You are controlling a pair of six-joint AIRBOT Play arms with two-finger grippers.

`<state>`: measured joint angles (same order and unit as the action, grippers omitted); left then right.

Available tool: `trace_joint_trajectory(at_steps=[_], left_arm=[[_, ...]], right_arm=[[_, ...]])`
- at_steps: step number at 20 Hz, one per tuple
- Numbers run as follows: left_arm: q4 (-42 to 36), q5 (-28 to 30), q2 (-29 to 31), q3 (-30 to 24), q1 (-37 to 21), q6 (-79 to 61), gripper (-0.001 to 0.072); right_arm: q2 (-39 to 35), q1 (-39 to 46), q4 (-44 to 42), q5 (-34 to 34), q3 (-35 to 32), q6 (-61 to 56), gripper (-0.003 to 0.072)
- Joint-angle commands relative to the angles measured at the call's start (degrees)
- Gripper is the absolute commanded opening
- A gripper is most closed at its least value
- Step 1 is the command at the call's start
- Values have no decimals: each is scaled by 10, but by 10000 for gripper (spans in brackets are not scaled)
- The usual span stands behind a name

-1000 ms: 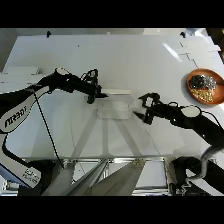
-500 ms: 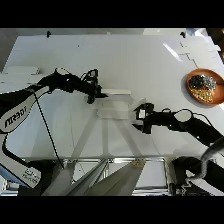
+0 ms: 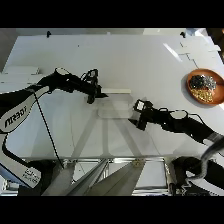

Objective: Fold the box and place the chain.

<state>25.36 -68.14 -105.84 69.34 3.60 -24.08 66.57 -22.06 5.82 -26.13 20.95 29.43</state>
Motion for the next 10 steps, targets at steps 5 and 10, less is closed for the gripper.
trace_joint_trajectory(at_steps=[5,10], left_arm=[[0,0,0,0,0,-1,9],[0,0,0,0,0,-1,9]], right_arm=[[5,-1,-62,27,1,6,686],[-2,-1,-64,31,1,5,686]])
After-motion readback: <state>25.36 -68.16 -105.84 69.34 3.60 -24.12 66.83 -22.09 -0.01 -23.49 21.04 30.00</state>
